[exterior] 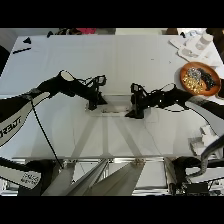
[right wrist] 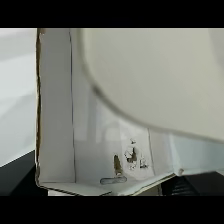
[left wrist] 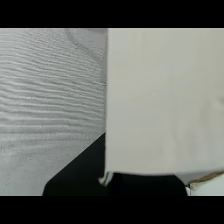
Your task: Fold the box and place the chain.
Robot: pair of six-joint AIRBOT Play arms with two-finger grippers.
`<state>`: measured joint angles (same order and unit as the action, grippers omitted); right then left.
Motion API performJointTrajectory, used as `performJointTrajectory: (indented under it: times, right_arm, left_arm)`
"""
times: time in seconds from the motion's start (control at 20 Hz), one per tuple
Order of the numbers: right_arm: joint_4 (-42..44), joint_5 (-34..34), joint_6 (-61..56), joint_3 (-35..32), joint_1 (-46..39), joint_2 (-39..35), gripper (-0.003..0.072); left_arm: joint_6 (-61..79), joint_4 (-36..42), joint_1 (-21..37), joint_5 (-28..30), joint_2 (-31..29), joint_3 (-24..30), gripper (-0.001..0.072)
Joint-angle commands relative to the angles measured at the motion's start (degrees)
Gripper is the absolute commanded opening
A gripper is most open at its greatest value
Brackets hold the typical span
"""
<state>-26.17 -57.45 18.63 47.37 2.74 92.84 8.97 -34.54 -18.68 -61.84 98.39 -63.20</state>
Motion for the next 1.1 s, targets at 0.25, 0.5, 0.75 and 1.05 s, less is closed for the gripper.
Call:
performJointTrajectory:
  times: [0.25,0.5,0.75,1.05]
  right_arm:
    - [0.26,-0.22,0.35,0.09,0.04,0.33,0.071]
    - [1.68,-0.17,2.38,0.09,0.04,0.33,0.071]
    - [0.94,0.0,2.38,0.09,0.52,0.33,0.071]
    - [-3.8,3.5,0.04,0.35,4.35,0.2,0.071]
  left_arm:
    - [-0.02,0.0,0.02,0.11,0.0,0.02,0.0008]
    - [0.0,0.0,0.02,0.11,0.0,0.02,0.0008]
    - [-0.02,0.0,0.02,0.11,0.0,0.02,0.0008]
    - [0.0,0.0,0.02,0.11,0.0,0.02,0.0008]
